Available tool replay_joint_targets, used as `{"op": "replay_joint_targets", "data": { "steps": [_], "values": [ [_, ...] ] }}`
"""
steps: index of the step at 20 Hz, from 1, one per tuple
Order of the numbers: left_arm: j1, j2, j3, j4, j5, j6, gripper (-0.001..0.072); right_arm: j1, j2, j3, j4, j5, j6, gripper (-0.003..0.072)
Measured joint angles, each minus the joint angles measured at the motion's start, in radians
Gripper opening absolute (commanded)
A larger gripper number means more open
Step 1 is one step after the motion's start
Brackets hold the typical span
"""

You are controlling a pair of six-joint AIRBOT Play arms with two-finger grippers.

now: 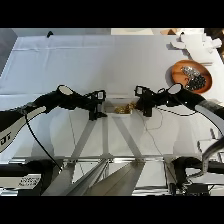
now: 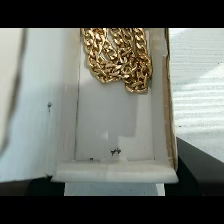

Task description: Fold the box and place the chain.

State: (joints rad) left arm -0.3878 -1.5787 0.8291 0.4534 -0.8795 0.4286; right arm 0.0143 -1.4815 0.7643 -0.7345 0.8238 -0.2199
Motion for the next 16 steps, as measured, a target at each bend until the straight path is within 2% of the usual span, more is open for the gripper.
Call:
{"op": "replay_joint_targets", "data": {
  "steps": [7,16],
  "values": [
    [0.0,0.0,0.0,0.0,0.0,0.0,0.0275,0.026,0.054,-0.002,-0.035,0.006,0.155,0.0008],
    [0.0,0.0,0.0,0.0,0.0,0.0,0.0275,0.03,0.295,-0.002,-0.031,0.023,0.283,0.0008]
  ]
}}
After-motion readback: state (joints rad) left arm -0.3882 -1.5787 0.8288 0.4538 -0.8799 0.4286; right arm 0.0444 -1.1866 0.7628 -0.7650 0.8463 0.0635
